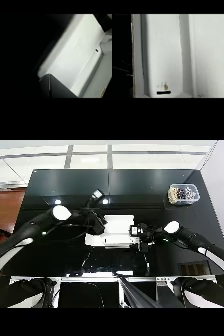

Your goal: Fold the box and place the chain.

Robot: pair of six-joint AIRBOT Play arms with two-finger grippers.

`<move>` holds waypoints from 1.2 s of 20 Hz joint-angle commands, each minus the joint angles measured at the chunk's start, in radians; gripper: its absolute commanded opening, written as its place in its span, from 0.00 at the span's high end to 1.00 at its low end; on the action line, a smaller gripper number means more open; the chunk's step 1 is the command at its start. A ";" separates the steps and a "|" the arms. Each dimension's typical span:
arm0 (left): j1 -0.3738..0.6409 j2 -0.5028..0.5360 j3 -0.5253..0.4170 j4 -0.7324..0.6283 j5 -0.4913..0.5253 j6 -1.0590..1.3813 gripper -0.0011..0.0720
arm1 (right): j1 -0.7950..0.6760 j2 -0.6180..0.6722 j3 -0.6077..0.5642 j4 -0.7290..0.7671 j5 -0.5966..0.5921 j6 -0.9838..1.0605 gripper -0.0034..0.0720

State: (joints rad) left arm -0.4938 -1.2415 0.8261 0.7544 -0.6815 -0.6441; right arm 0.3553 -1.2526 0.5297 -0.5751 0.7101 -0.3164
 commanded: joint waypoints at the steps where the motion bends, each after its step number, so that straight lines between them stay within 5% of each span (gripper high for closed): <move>1: 0.064 0.162 -0.010 0.111 -0.110 -0.033 0.95 | 0.000 -0.001 0.000 0.002 -0.001 0.001 0.87; 7: 0.069 0.252 -0.217 0.122 -0.082 0.277 0.92 | 0.000 -0.001 0.000 0.002 -0.001 0.001 0.87; 10: 0.067 0.241 -0.245 0.126 0.020 0.417 0.16 | 0.000 -0.001 0.000 0.002 -0.001 0.001 0.87; 11: 0.060 0.232 -0.245 0.128 0.027 0.498 0.06 | 0.000 -0.001 0.000 0.002 -0.001 0.001 0.87; 18: -0.042 0.137 -0.230 0.129 0.000 0.584 0.08 | 0.000 -0.001 0.000 0.002 -0.004 0.002 0.87; 19: -0.043 0.128 -0.230 0.122 -0.007 0.570 0.16 | 0.000 -0.001 0.000 0.002 -0.004 0.002 0.87; 23: -0.050 0.097 -0.230 0.042 0.008 0.541 0.17 | 0.000 -0.001 0.000 0.002 -0.005 0.003 0.87; 24: -0.055 0.093 -0.230 0.030 0.035 0.541 0.25 | 0.000 -0.001 0.000 0.002 -0.005 0.003 0.87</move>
State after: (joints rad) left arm -0.5377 -1.1286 0.5949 0.8383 -0.6777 -0.0978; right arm 0.3553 -1.2526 0.5297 -0.5728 0.7055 -0.3141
